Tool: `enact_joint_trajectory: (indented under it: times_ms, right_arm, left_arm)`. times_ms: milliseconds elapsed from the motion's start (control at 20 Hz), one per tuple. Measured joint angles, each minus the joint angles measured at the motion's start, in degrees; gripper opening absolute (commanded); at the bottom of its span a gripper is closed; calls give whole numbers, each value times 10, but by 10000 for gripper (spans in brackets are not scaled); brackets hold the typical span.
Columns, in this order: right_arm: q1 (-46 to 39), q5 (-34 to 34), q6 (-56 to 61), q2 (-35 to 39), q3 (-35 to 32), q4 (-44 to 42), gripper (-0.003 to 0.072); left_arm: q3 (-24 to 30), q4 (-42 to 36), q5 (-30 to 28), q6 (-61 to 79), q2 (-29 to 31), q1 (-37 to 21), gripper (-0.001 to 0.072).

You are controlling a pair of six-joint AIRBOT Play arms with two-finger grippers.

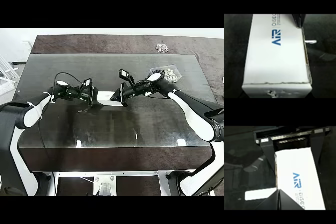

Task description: Fold the box and place the chain.

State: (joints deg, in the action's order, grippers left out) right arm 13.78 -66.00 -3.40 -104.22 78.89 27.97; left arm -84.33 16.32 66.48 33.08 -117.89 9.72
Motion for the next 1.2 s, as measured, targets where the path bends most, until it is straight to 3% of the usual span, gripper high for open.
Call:
enact_joint_trajectory:
  times_ms: [350,900,1200]
  right_arm:
    - [0,6,2,13,-17,-9,4]
    - [-14,42,73,170,-23,-49,4]
    - [-17,110,93,182,-115,-50,4]
  left_arm:
    - [0,0,0,-1,0,0,464]
    - [0,-1,0,-1,0,0,464]
    - [0,-3,1,-1,0,0,464]
